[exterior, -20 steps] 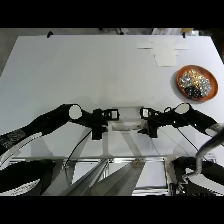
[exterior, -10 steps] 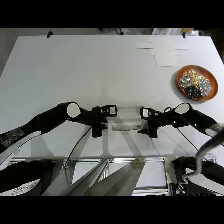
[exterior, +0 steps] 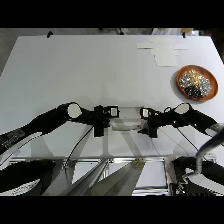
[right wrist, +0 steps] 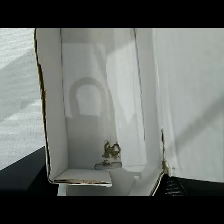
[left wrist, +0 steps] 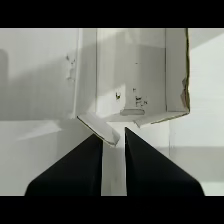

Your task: Fold the box and place the chain.

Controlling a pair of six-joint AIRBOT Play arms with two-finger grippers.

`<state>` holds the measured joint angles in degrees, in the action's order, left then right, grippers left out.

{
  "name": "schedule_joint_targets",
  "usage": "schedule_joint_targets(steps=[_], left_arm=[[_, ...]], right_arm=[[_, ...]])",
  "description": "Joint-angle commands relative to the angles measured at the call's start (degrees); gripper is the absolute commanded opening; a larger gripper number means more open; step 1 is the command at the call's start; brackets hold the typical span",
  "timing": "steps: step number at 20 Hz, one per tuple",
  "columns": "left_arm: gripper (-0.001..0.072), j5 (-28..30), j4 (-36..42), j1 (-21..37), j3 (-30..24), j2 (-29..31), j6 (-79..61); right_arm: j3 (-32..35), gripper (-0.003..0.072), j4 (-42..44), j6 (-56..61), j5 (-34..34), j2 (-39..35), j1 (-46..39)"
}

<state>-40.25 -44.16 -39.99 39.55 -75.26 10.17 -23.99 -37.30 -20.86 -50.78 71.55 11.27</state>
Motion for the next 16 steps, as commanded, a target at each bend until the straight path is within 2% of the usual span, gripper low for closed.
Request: schedule_joint_targets(steps=[1,4,9,16], left_arm=[[0.0138,-0.7,1.5,-0.6,0.0,0.0,-2.8],[0.0131,-1.2,1.7,-1.2,0.0,0.0,-6.3],[0.0130,1.3,2.3,-1.2,0.0,0.0,-6.9],[0.0129,2.8,6.3,-3.0,0.0,-1.9,-7.8]], right_arm=[[0.0,0.0439,0.0,0.0,0.0,0.0,0.0],[0.0,0.0439,0.0,0.0,0.0,0.0,0.0],[0.0,0.0439,0.0,0.0,0.0,0.0,0.0],[0.0,0.0439,0.0,0.0,0.0,0.0,0.0]])
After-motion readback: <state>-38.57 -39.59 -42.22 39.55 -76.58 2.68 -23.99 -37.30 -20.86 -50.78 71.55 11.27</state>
